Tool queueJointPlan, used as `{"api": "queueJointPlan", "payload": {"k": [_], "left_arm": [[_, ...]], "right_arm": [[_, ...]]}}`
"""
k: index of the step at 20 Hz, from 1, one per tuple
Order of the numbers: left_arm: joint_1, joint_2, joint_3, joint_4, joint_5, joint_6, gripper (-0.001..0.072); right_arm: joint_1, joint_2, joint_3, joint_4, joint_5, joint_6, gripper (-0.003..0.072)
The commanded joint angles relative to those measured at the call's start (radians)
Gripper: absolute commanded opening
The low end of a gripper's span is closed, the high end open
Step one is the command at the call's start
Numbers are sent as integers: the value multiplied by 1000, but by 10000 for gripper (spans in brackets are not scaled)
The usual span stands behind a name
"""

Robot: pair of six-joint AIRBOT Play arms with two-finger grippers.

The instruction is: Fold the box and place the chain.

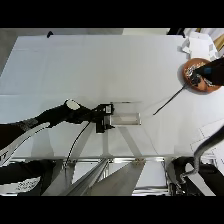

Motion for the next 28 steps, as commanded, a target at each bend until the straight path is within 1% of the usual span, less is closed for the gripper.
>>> {"api": "queueJointPlan", "payload": {"k": [1,5,9,14,17,19,25,28], "left_arm": [[0,1,0,0,0,0,319],[0,1,0,0,0,0,319],[0,1,0,0,0,0,319],[0,1,0,0,0,0,319],[0,1,0,0,0,0,319],[0,1,0,0,0,0,319],[0,1,0,0,0,0,319],[0,1,0,0,1,0,319]], "right_arm": [[165,8,0,6,27,19,16],[338,8,-1,5,6,26,16],[445,8,-1,-23,-79,55,16],[455,8,-1,-31,-100,84,16],[455,6,-1,-7,-204,113,16],[455,3,-1,34,-243,113,16],[455,-7,-1,52,-260,113,16],[455,-29,-1,87,-262,112,16]]}}
